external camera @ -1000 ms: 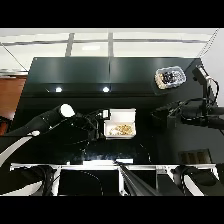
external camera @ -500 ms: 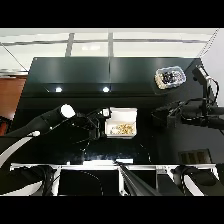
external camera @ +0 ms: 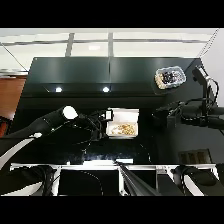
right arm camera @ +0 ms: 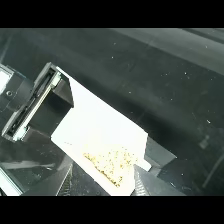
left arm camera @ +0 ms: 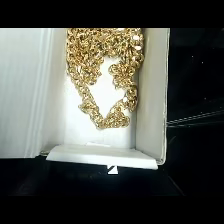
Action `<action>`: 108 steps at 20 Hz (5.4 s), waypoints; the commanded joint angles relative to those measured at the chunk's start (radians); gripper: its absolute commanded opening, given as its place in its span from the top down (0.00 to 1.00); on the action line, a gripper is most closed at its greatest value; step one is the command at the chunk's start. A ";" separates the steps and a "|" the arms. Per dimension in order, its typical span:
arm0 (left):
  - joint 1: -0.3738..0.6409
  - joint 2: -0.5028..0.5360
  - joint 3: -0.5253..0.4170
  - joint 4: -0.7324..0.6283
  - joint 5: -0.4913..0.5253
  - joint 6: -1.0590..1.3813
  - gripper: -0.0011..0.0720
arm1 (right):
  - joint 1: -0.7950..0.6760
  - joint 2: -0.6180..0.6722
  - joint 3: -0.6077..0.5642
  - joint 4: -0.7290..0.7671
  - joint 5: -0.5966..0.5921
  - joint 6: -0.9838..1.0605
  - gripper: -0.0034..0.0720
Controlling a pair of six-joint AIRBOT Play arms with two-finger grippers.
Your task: Fold the box and place the chain.
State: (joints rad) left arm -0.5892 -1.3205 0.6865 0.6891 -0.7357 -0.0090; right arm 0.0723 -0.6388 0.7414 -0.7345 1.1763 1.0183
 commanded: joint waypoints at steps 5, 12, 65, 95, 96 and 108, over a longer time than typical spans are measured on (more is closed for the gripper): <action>-0.002 -0.001 0.001 -0.011 0.023 0.008 0.02 | 0.000 0.000 0.000 0.000 0.010 0.000 0.36; -0.003 -0.003 0.000 -0.125 0.020 0.095 0.02 | 0.000 0.000 0.000 0.000 0.010 0.000 0.36; -0.003 -0.003 0.000 -0.069 -0.014 0.027 0.61 | 0.318 -0.275 0.081 -0.144 -0.122 -0.521 0.00; -0.003 -0.003 0.000 -0.069 -0.025 0.028 0.61 | 0.310 -0.330 -0.113 0.027 -0.159 -0.685 0.07; -0.003 -0.003 0.000 -0.069 -0.026 0.028 0.61 | 0.310 -0.322 -0.084 0.027 -0.135 -0.634 0.07; -0.003 -0.003 0.000 -0.069 -0.026 0.028 0.61 | 0.227 -0.346 0.009 0.007 -0.189 -0.483 0.07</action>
State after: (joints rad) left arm -0.5915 -1.3224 0.6868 0.6205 -0.7616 0.0189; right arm 0.3168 -0.9581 0.7609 -0.7132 0.9947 0.5220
